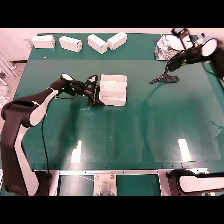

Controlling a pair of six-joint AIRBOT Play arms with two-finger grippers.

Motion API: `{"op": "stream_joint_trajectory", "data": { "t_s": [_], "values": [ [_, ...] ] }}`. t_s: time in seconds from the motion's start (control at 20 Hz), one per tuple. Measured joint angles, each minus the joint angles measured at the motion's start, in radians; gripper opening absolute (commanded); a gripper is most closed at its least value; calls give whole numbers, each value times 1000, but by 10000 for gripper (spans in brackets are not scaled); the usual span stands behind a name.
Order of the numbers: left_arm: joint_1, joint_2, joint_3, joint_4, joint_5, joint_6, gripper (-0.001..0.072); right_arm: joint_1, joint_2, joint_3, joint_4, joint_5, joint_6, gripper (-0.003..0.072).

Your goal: Fold the box and place the chain.

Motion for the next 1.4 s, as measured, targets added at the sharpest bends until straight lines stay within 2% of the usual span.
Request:
{"op": "stream_joint_trajectory", "data": {
  "t_s": [0.25, 0.5, 0.95, 1.4],
  "values": [
    [0, 0, 0, 0, 0, 0, 347, 101, 211, 1, -74, 19, 143, 12],
    [0, 0, 0, 0, 0, 0, 346, 206, 322, 1, -111, 23, 213, 12],
    [0, 0, 0, 0, 0, 0, 346, 376, 351, 0, -100, 24, 265, 12],
    [0, 0, 0, 0, 0, 0, 346, 420, 291, -64, 83, -17, 244, 11]
  ]
}}
